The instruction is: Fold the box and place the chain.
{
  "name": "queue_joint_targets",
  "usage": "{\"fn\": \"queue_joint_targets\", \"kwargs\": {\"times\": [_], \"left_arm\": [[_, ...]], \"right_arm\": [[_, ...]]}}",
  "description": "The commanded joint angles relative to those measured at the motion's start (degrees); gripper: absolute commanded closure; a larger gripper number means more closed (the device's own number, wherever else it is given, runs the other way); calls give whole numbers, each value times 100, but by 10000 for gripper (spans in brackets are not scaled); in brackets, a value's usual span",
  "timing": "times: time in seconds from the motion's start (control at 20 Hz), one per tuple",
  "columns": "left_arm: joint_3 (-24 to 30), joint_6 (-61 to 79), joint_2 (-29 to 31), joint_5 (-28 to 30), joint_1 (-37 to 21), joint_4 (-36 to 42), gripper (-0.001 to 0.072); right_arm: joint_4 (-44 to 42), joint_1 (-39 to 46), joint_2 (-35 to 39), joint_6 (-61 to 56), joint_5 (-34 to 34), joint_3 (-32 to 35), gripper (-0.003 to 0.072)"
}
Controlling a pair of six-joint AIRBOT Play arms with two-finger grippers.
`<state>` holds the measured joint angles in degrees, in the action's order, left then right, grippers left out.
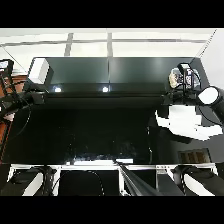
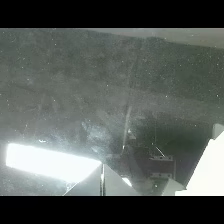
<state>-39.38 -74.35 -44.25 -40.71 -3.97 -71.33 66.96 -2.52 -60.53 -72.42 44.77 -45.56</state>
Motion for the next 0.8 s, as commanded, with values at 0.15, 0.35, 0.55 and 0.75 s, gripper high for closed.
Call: {"fn": "queue_joint_targets", "kwargs": {"times": [0.15,0.35,0.55,0.75], "left_arm": [[2,2,0,2,2,0,683],[2,2,0,2,2,-2,683],[2,2,0,0,2,-2,683],[2,0,0,50,2,44,683]], "right_arm": [[-2,2,-2,-2,0,0,668],[-2,2,-2,-2,0,0,668],[-2,2,-2,-2,-2,0,668],[-70,2,-4,-4,-83,0,668]]}}
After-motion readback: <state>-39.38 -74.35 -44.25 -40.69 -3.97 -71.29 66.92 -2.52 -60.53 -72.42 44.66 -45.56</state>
